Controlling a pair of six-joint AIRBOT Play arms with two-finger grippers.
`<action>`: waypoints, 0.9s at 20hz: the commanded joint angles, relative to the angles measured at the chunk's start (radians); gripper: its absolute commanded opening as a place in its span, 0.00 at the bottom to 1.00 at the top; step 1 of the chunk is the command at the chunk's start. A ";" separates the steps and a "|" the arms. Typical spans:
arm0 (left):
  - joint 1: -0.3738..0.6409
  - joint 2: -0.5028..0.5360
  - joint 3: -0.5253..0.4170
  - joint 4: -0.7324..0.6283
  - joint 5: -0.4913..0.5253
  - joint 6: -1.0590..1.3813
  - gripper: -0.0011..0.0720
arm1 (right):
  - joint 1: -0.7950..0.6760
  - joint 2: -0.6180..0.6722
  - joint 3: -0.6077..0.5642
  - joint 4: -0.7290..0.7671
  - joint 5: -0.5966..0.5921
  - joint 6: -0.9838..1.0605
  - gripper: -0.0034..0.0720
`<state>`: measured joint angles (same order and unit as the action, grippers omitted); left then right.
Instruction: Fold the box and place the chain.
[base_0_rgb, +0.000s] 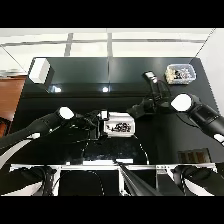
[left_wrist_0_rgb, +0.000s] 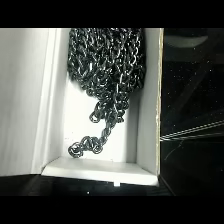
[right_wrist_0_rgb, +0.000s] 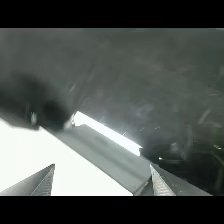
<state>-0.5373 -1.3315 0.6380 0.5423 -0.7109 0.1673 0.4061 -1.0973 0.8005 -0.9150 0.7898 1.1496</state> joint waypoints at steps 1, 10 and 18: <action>-0.001 -0.001 0.001 0.000 -0.002 0.000 0.52 | 0.022 -0.012 0.029 0.017 0.131 -0.332 0.94; -0.001 -0.001 0.001 0.000 -0.003 0.001 0.52 | 0.023 -0.010 0.036 0.029 0.233 -0.758 0.94; -0.001 -0.001 0.001 0.000 -0.003 0.001 0.52 | 0.023 -0.011 -0.020 0.092 0.176 -0.844 0.94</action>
<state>-0.5373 -1.3315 0.6380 0.5423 -0.7139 0.1677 0.4286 -1.1084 0.7910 -0.8387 0.9882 0.3359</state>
